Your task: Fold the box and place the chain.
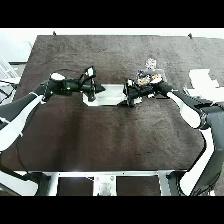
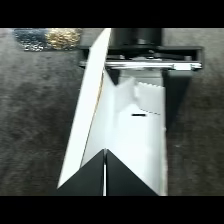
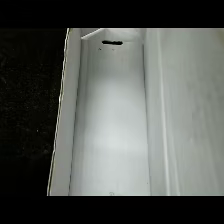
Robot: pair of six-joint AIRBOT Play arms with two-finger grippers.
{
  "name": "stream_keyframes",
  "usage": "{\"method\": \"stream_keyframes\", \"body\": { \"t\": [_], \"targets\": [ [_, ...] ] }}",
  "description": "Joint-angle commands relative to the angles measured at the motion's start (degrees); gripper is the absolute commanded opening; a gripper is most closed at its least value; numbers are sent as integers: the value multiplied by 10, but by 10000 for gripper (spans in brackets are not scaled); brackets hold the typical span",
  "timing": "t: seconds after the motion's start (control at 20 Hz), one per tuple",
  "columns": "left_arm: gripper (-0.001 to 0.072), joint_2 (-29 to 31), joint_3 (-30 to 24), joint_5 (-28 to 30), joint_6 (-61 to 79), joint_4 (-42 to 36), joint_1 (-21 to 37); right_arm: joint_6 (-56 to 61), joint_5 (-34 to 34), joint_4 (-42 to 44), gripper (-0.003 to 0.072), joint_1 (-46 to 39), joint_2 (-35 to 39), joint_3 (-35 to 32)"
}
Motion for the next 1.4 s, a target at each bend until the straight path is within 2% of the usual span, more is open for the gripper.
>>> {"method": "stream_keyframes", "body": {
  "t": [0.0,0.35,0.75,1.35],
  "targets": [
    [15,-35,58,19,-20,12,1,0,0,0,589,0,0,0],
    [16,-78,66,54,-42,22,1,0,0,0,589,0,0,0],
    [16,-98,66,43,-53,22,1,0,0,0,588,0,0,0],
    [18,-97,67,28,-43,21,1,0,0,0,589,0,0,0]
  ]
}}
